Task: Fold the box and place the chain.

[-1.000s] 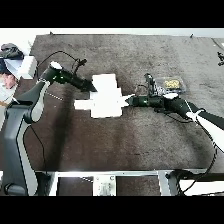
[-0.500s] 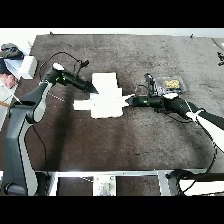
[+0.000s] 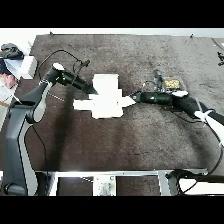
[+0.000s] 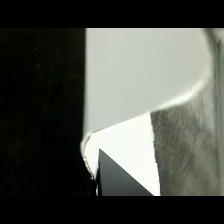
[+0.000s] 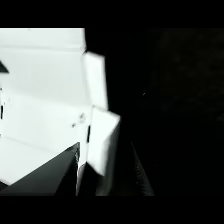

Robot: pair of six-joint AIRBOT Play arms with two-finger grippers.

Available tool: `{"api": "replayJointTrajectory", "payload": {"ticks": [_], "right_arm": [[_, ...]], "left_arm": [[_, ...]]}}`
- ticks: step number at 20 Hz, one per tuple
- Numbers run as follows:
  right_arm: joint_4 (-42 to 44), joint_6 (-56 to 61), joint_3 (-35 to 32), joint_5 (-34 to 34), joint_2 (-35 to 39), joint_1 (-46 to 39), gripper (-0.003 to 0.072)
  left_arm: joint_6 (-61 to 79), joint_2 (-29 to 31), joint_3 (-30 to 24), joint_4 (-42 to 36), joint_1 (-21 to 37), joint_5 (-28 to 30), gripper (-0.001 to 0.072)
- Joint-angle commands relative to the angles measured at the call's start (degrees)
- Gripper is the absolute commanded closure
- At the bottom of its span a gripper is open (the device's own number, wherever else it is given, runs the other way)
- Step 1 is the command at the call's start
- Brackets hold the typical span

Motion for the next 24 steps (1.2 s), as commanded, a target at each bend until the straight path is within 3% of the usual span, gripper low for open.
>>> {"api": "replayJointTrajectory", "payload": {"ticks": [1, 5, 10, 20, 24], "right_arm": [[0.02, -0.02, 0.07, 2.45, 3.89, -4.76, 0.0310], [-0.04, -0.02, 0.04, 2.93, 5.01, -5.57, 0.0311], [-0.04, -0.04, 0.04, 2.91, 5.01, -5.55, 0.0311], [0.00, -1.57, 0.04, 2.95, 5.01, -5.53, 0.0311], [0.00, -3.67, 0.04, 4.22, 5.01, -5.49, 0.0310]], "left_arm": [[11.67, 0.98, 0.07, -0.57, 0.02, -0.68, 0.0704], [23.28, 4.55, -0.87, -0.37, -0.22, 1.22, 0.0705], [36.87, 11.13, -11.21, -0.57, -0.22, 12.44, 0.0704], [49.05, 11.23, -21.18, -2.10, -0.22, 21.16, 0.0703], [51.78, 11.13, -21.31, -1.81, -0.22, 21.14, 0.0702]]}}
